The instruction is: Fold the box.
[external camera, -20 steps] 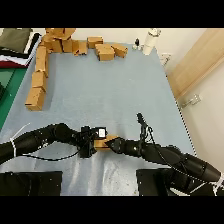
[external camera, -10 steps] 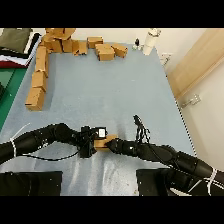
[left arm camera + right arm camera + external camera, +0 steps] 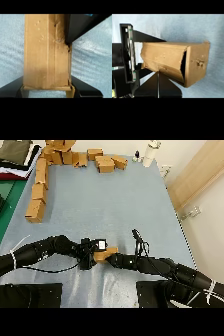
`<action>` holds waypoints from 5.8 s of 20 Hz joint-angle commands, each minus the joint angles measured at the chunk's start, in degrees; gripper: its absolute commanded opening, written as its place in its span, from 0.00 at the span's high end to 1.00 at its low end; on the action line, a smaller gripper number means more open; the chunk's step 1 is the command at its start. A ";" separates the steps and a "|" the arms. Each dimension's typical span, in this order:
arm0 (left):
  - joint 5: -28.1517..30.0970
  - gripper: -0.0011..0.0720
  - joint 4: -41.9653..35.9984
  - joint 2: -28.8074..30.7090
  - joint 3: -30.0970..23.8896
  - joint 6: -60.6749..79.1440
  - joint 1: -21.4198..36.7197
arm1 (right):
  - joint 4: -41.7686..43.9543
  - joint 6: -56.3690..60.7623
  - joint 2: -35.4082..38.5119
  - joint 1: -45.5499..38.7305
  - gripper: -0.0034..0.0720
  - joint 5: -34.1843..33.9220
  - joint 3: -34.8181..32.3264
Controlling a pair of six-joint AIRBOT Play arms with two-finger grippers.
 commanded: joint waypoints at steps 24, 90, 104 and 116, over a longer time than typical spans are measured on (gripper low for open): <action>0.00 0.34 0.02 -0.04 -0.02 0.02 -0.02 | -64.63 31.76 10.01 -17.51 0.95 -49.51 15.78; 8.83 0.03 7.82 -12.13 14.01 -43.15 49.03 | -59.04 33.03 7.93 -17.42 0.95 -44.00 15.80; -13.75 0.97 5.16 23.26 14.03 -44.98 44.74 | -55.95 23.50 1.16 -17.73 0.95 -43.78 20.76; -11.96 0.97 5.05 2.21 16.50 -60.08 18.51 | -50.62 8.55 -38.23 -17.59 0.95 -43.95 51.04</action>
